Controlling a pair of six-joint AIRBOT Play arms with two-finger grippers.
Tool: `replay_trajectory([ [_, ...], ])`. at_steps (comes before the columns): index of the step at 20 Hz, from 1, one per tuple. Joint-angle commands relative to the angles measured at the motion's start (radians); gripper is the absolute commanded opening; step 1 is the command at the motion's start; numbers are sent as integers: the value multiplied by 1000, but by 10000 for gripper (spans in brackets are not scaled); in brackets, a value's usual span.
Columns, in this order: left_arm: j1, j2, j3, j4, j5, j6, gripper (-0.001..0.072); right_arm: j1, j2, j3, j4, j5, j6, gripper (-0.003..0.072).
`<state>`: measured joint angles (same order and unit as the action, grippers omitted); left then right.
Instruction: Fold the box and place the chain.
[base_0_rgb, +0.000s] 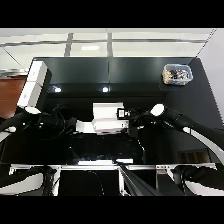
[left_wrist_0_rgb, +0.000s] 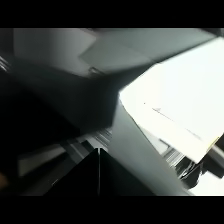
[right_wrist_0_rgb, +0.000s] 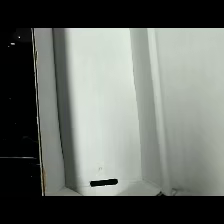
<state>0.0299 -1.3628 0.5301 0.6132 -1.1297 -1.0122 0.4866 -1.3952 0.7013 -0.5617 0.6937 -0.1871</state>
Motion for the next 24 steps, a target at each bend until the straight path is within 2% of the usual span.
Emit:
replay_trajectory([
  [1,-45,-27,46,-71,-73,201,27,0,-1,0,0,1,0,313],
  [3,-28,-27,88,-72,-129,220,51,0,-1,0,0,1,0,313],
  [4,-27,-27,108,-72,-148,219,264,0,-1,0,0,1,0,313],
  [5,-28,-27,123,-72,-159,219,523,0,-1,0,0,1,0,313],
  [6,-35,-27,135,-73,-163,214,606,0,-1,0,0,1,0,313],
  [12,-166,-27,167,-71,-103,80,604,0,-1,0,0,1,0,313],
  [14,-212,-27,187,-66,-81,-4,529,0,-1,0,0,1,0,312],
  [15,-232,-27,203,-48,-77,-44,527,0,-1,0,0,1,0,313],
  [16,-250,-27,222,-11,-74,-97,520,0,-1,0,0,1,0,313],
  [20,-325,-27,309,182,-74,-316,386,0,-1,0,0,1,0,313],
  [24,-391,-27,343,301,-18,-517,386,0,-1,0,0,1,0,313],
])
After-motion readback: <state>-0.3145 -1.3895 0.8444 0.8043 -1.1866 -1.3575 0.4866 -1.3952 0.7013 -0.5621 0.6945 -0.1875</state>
